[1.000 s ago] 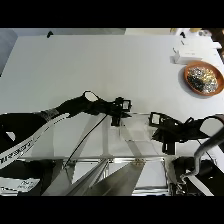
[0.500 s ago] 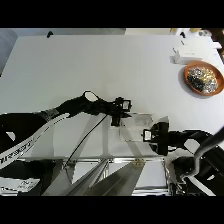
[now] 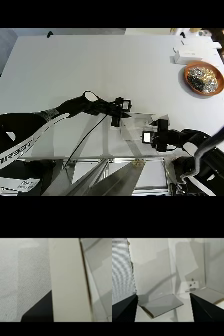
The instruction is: Fold the box and place the chain.
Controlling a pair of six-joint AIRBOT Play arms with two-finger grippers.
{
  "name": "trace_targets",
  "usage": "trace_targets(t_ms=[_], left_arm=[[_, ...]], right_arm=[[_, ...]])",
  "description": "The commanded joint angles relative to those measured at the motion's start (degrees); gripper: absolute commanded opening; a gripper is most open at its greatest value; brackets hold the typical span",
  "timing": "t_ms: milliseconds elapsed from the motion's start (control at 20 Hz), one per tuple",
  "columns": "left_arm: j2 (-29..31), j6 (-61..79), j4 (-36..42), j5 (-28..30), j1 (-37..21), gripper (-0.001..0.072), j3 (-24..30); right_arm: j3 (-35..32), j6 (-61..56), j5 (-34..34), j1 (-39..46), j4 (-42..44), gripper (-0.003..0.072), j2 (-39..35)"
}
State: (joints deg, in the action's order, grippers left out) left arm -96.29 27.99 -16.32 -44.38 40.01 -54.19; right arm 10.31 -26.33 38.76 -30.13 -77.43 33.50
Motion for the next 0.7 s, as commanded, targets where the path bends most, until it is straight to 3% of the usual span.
trace_targets(t_ms=[0, 300, 650], left_arm=[[0.0, 0.0, 0.0, 0.0, 0.0, 0.001, 0.0], [0.0, 0.1, 0.0, 0.0, 0.1, 0.001, 0.0], [0.0, 0.0, 0.0, 0.0, 0.1, 0.001, 0.0]], right_arm=[[2.6, -0.2, -1.1, 1.3, -0.5, 0.0704, -0.2], [6.6, 0.0, 1.1, 8.0, 1.1, 0.0704, -0.1], [6.6, 10.7, 1.1, 10.9, 12.3, 0.0704, 4.0]])
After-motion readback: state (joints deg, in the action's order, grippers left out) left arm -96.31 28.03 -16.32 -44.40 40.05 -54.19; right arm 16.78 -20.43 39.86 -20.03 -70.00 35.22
